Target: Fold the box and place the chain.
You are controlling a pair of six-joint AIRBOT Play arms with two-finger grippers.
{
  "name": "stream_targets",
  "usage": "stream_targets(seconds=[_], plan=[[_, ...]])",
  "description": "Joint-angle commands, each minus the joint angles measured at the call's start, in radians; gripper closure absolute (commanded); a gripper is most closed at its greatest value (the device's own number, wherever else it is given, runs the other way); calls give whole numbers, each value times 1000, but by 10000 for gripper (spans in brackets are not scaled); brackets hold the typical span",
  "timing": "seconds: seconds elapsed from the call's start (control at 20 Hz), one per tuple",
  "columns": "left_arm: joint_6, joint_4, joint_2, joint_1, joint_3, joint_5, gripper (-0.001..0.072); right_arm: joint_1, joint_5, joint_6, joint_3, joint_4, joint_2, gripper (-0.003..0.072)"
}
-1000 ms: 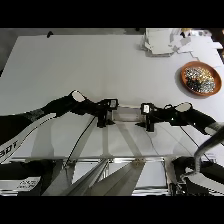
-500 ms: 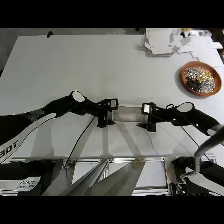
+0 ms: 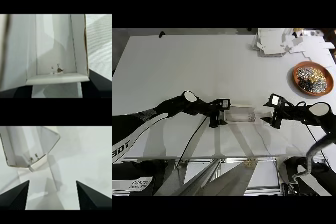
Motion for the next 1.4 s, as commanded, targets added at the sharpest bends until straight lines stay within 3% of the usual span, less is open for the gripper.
stream_targets(seconds=[0.0,0.1,0.15,0.2,0.25,0.45,0.75,1.05,1.35], plan=[[0,0,0,0,0,0,457,-19,73,40,0,143,82,100],[0,0,0,0,0,-1,457,-6,96,40,0,246,81,162],[0,0,0,0,0,-1,457,11,103,39,0,256,81,375],[0,0,0,0,0,0,457,37,122,23,0,251,79,633],[0,0,0,0,0,0,457,63,136,5,0,251,74,668],[0,0,0,0,0,0,457,188,34,-11,0,253,43,668],[0,0,0,0,0,-1,457,237,-386,23,0,465,-57,668],[0,0,0,0,0,-1,457,237,-419,60,0,451,-242,668],[0,0,0,0,0,-1,457,237,-340,85,0,449,-247,668]])
